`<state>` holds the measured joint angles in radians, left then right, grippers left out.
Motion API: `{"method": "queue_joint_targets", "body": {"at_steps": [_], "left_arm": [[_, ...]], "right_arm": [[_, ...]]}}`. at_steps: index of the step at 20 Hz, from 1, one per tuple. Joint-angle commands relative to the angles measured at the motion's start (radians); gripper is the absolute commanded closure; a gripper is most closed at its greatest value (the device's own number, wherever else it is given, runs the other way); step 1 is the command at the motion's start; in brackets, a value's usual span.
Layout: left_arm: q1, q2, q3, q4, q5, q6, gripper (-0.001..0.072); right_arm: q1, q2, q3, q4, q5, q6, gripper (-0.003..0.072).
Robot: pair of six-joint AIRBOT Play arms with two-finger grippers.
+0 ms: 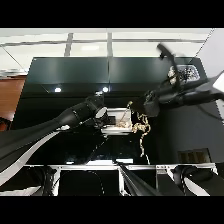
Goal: Fold the box and place the chain.
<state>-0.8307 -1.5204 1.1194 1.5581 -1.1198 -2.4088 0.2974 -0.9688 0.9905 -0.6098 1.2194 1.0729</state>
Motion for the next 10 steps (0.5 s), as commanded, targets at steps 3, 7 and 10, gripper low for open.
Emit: {"method": "queue_joint_targets", "body": {"at_steps": [3,7,10], "left_arm": [[0.0,0.001,0.001,0.0,-0.016,0.0,0.0677],[0.0,0.001,0.001,0.0,-0.016,0.0,0.0677],[0.0,0.001,0.001,0.0,-0.015,0.0,0.0677]], "right_arm": [[0.017,-0.014,-0.256,-0.029,-0.243,0.009,0.0665],[0.047,-0.015,-0.292,-0.019,-0.29,0.008,0.0665],[0.037,-0.014,-0.288,-0.031,-0.282,0.008,0.0413]]}}
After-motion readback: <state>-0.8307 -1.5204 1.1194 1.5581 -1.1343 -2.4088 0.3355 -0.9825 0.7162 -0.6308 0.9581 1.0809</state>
